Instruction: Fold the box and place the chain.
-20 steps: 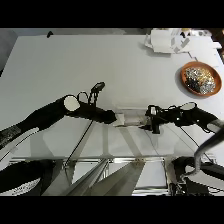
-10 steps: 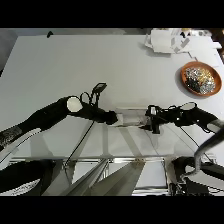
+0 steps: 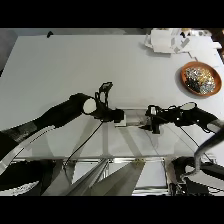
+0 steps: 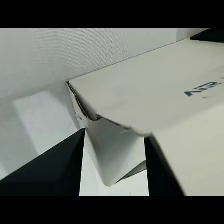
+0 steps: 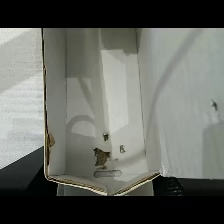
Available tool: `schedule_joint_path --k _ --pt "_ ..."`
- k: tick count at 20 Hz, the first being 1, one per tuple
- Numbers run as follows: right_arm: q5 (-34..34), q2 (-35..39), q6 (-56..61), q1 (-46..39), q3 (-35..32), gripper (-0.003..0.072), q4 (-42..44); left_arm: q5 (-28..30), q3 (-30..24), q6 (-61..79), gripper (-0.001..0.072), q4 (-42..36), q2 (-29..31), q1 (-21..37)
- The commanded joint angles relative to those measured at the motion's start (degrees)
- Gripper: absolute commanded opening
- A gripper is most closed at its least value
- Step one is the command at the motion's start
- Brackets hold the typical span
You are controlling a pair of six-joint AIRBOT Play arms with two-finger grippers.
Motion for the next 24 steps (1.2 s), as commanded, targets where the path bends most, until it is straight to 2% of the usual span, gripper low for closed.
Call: schedule_joint_path --k 1,4,9,14,15,16,18,23,24 --pt "0.04 0.0 0.02 0.04 0.04 0.0464 0.02 -4.87 4.57 -11.43 0.0413 7.17 -3.32 -2.29" --pt "0.04 0.0 0.02 0.04 0.04 0.0464 0.02 -7.28 6.75 -19.26 0.0412 11.96 -4.66 -3.41" --pt "0.02 0.0 0.02 0.04 0.04 0.0464 0.02 -8.02 7.61 -28.17 0.0407 15.12 -6.73 -6.12" --pt "0.02 0.02 0.02 0.04 0.04 0.0464 0.02 -19.43 17.66 -29.03 0.0407 17.44 -13.49 -6.69" --pt "0.04 0.0 0.02 0.04 0.04 0.0464 0.02 -20.0 18.25 -30.34 0.0407 17.25 -14.25 -6.69" --pt "0.04 0.0 0.02 0.04 0.04 0.0464 0.02 -19.98 18.27 -31.89 0.0394 17.16 -14.62 -6.71" --pt "0.04 0.0 0.02 0.04 0.04 0.0464 0.02 -20.0 18.29 -32.65 0.0241 17.22 -14.75 -6.8" --pt "0.02 0.0 0.02 0.04 0.04 0.0464 0.02 -19.98 18.32 -35.56 0.0218 17.44 -15.39 -7.19" --pt "0.02 0.0 0.02 0.04 0.04 0.0464 0.02 -20.11 18.32 -35.5 0.0181 17.44 -15.76 -7.39"
